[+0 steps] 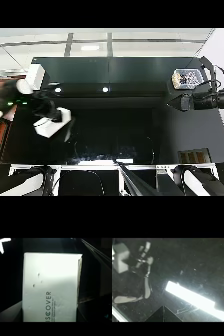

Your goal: Fold the box and place the chain.

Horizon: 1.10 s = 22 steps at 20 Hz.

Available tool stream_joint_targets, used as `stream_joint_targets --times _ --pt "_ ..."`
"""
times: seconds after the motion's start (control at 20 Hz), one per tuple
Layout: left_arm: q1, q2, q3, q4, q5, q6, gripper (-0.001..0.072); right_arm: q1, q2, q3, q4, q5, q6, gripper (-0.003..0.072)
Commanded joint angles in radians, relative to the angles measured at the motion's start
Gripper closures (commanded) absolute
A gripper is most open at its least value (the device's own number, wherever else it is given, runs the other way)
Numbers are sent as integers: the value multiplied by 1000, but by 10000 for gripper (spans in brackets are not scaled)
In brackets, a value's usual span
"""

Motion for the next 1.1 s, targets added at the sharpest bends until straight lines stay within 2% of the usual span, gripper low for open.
stream_joint_targets --times 0.0,0.15,0.25,0.35,0.55,0.7,0.9,1.05 --pt "269 30 -12 5 35 -13 376 0 0 -1 3 -20 1 666" --pt "408 26 -4 0 181 31 376 0 0 0 3 -43 1 666" --pt "450 8 18 -33 287 73 375 0 0 0 5 -69 3 666" --pt "454 -40 78 -41 341 110 375 0 0 0 4 -98 36 666" --pt "429 -195 246 -56 322 117 375 0 0 0 4 -142 40 666" --pt "390 -284 326 -71 330 178 375 0 0 0 4 -142 48 666" --pt "330 -362 362 -74 383 188 375 0 0 0 4 -138 83 666" --pt "320 -370 363 -73 409 167 372 0 0 0 4 -119 93 666"
